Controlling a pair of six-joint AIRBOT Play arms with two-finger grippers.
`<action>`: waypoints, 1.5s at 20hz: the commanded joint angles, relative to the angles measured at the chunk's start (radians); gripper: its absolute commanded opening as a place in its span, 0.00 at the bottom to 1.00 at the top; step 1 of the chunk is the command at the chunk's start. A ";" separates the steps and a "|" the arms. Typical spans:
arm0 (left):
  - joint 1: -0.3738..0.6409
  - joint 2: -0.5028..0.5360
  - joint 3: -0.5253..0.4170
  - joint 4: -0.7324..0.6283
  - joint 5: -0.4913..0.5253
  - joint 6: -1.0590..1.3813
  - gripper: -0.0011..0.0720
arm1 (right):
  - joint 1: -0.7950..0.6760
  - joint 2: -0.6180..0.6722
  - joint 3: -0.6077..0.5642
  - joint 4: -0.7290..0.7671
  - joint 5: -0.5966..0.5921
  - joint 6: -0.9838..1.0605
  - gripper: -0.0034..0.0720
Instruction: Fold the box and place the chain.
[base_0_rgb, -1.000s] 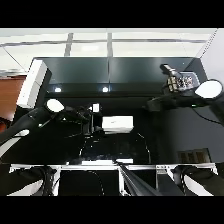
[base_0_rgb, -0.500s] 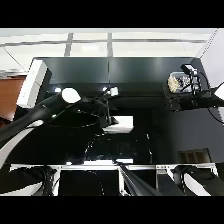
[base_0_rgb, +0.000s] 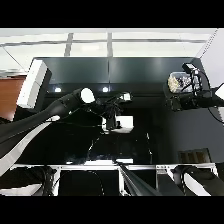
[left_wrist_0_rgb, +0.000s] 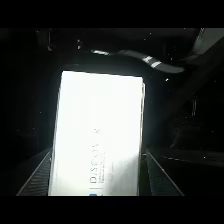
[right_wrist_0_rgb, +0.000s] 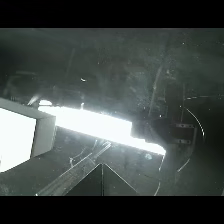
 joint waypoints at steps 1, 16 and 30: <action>-0.003 -0.006 0.005 0.009 -0.020 -0.014 0.99 | 0.000 0.000 0.001 0.000 -0.001 -0.001 0.06; -0.079 -0.012 0.005 0.230 -0.027 -0.029 0.99 | 0.000 0.000 0.001 0.001 -0.017 -0.001 0.06; 0.366 0.520 -0.095 0.700 -0.313 -0.600 0.47 | 0.000 0.000 0.001 0.003 -0.017 -0.001 0.06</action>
